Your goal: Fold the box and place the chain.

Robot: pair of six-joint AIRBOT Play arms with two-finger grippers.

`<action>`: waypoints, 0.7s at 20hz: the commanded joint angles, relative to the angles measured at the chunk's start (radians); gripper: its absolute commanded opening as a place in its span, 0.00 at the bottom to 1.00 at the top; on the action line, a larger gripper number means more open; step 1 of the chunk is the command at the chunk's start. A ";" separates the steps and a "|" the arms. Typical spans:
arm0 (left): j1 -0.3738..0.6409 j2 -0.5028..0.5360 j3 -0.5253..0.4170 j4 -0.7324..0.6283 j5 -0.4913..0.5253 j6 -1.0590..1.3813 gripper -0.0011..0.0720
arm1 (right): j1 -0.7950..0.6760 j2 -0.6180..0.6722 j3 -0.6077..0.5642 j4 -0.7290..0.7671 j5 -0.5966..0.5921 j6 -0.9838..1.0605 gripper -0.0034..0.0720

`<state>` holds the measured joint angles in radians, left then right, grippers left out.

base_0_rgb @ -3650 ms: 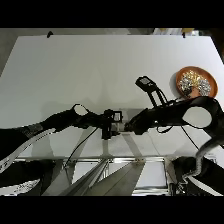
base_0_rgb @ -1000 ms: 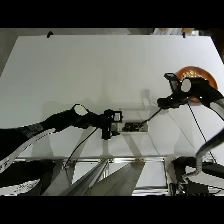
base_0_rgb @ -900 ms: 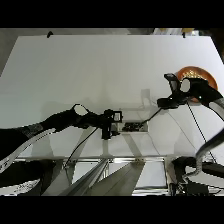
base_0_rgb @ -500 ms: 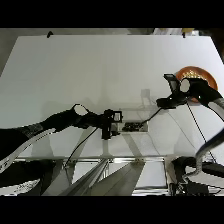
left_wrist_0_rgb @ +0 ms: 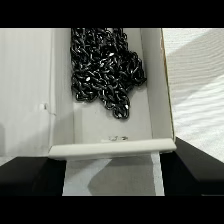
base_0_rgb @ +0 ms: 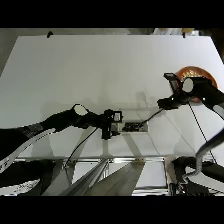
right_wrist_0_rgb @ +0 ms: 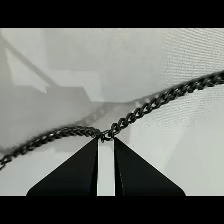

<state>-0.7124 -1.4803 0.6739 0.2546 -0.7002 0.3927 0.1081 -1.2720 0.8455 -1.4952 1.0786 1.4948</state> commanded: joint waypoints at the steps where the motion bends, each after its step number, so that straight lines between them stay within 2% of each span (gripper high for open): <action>1: 0.000 0.000 0.000 0.000 0.000 0.000 0.39 | 0.001 0.101 0.001 0.016 0.069 -0.007 0.06; 6: 0.000 0.000 0.000 0.000 0.000 0.000 0.39 | 0.004 0.301 0.001 0.182 0.191 -0.067 0.06; 10: 0.000 0.000 0.000 0.000 0.000 0.000 0.39 | 0.088 0.475 0.001 0.227 0.282 -0.067 0.06; 14: 0.000 0.000 0.000 0.000 0.000 0.000 0.39 | 0.210 0.594 0.001 0.376 0.274 -0.063 0.06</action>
<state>-0.7124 -1.4803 0.6739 0.2546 -0.7002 0.3927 0.2428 -0.7662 0.8455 -1.2358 1.3399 1.4338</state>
